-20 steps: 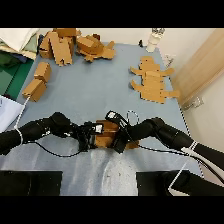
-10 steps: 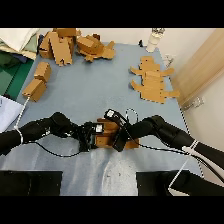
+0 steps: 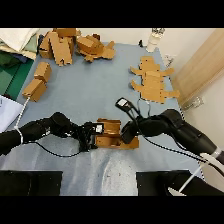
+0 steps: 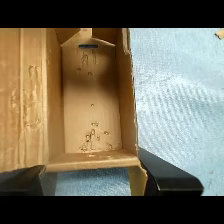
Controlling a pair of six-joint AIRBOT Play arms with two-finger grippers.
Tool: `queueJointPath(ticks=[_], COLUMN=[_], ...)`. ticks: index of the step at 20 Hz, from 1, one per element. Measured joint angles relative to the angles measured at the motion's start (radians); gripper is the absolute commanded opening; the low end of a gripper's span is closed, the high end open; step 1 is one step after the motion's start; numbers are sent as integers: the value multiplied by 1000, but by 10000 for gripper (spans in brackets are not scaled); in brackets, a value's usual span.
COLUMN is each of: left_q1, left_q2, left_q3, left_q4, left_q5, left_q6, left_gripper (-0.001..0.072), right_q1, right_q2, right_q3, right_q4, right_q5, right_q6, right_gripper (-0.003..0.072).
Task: Fold the box.
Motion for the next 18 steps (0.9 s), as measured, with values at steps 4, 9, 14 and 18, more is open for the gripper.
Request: queueJointPath(ticks=[4,9,14,18], left_q1=[0,0,0,0], left_q2=[0,0,0,0], left_q3=[0,0,0,0], left_q4=[0,0,0,0], left_q5=[0,0,0,0], left_q6=[0,0,0,0], left_gripper=[322,321,321,322], right_q1=[-126,-262,-293,-299], right_q2=[157,197,131,89], right_q3=[-90,-259,-339,-355], right_q4=[-281,-219,68,246], right_q5=[-58,-71,43,105], right_q6=[331,496,445,373], right_gripper=[2,2,2,2])
